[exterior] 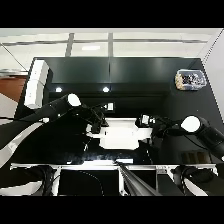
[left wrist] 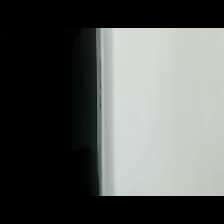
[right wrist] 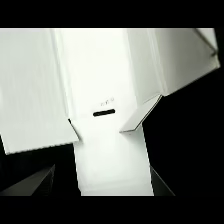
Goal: Fold the box and place the chain.
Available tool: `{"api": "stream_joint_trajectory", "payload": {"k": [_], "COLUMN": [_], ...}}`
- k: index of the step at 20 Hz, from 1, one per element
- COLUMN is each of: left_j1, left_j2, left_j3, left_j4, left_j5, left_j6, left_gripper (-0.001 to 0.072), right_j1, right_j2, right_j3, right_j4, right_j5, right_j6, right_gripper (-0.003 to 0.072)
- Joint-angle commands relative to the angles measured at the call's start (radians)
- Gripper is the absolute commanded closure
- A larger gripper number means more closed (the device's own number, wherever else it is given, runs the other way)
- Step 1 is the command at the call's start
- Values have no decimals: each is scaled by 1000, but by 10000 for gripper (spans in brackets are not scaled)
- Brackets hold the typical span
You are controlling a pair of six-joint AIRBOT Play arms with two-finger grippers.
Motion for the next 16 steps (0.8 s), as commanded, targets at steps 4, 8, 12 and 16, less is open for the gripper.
{"api": "stream_joint_trajectory", "payload": {"k": [4,8,12,16], "left_j1": [0,0,0,0], "left_j2": [0,1,0,0], "left_j3": [5,5,5,5], "left_j4": [-6,-6,-6,-6], "left_j5": [16,49,49,48], "left_j6": [-53,-109,-109,-109], "left_gripper": [682,682,682,682], "right_j1": [56,80,80,84], "right_j2": [-14,-36,-39,-50], "right_j3": [0,0,0,-1], "right_j4": [-27,-27,9,40], "right_j5": [27,21,11,-1], "right_j6": [-3,-4,-23,-45], "right_gripper": [-11,-10,-10,-10]}}
